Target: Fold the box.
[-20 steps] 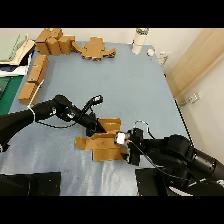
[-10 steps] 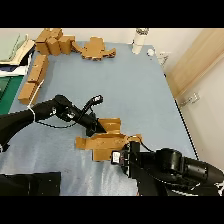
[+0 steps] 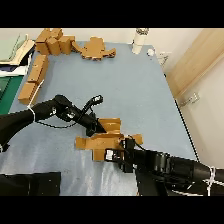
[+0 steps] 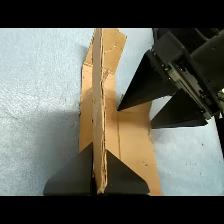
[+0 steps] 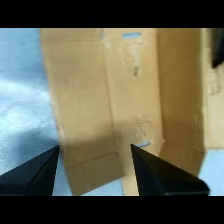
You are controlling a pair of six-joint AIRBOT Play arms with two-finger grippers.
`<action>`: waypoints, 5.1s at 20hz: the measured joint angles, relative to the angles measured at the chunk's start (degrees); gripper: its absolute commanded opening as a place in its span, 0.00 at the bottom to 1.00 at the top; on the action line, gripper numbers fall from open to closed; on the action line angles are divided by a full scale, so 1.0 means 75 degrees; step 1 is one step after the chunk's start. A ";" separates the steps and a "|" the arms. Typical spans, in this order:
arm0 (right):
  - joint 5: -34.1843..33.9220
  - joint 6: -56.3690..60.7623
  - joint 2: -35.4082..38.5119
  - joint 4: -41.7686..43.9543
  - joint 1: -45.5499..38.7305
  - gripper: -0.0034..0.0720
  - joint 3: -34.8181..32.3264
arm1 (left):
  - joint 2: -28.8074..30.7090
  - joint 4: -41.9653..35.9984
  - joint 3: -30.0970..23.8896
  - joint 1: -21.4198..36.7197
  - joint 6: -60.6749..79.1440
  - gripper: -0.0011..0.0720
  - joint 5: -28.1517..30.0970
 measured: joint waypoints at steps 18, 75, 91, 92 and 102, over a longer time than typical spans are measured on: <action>-0.0440 0.0857 0.0516 -0.0851 -0.0344 0.99 0.0411 | 0.0000 0.0000 0.0000 0.0000 0.0000 0.03 0.0000; -0.1702 -0.8207 -0.1886 0.6123 -0.5042 0.97 0.1845 | 0.0000 0.0000 0.0000 0.0000 0.0000 0.03 0.0000; -0.1408 -0.8262 -0.2148 0.6292 -0.5187 0.97 0.1801 | 0.0000 -0.0003 0.0000 0.0000 0.0000 0.03 0.0000; -0.1393 -0.8259 -0.2203 0.6318 -0.5182 0.97 0.1792 | 0.0000 -0.0003 0.0000 0.0000 0.0000 0.03 0.0000; -0.1387 -0.8282 -0.2372 0.6373 -0.5042 0.97 0.1760 | 0.0000 -0.0003 0.0000 0.0000 0.0000 0.03 0.0000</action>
